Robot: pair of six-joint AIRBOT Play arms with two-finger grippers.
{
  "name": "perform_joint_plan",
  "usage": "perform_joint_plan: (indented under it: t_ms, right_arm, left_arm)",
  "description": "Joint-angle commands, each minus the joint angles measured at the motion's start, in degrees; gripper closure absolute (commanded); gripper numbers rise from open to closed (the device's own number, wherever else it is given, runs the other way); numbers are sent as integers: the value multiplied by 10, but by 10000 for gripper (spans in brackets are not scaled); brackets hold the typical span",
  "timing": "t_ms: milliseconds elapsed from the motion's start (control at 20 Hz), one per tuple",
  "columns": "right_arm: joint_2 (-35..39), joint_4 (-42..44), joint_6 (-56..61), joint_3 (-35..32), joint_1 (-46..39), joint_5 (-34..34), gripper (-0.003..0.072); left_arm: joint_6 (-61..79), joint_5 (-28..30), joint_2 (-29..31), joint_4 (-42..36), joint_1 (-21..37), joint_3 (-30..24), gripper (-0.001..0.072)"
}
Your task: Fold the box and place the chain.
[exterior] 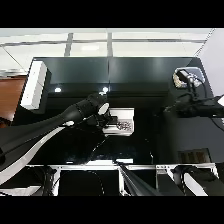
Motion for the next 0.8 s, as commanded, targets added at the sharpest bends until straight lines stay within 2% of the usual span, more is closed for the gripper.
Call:
perform_joint_plan:
  t_ms: [0, 550, 600, 650, 700, 750]
  right_arm:
    - [9, -30, 2, 5, -76, 82, 226]
    - [8, -24, 1, 5, -79, 63, 226]
    - [8, -24, 1, 5, -79, 60, 226]
    - [8, -24, 1, 5, -79, 59, 226]
    - [8, -24, 1, 5, -79, 59, 226]
    - [8, -24, 1, 5, -79, 58, 226]
  left_arm:
    - [2, -9, 0, -6, 2, 0, 678]
    - [-31, 45, 3, -12, -8, 12, 673]
    - [-36, 58, 3, -13, -10, 13, 511]
    - [-40, 58, 3, -9, -13, 19, 205]
    - [-39, 57, 3, -7, -14, 27, 128]
    - [-8, 50, 4, -8, -14, 40, 128]
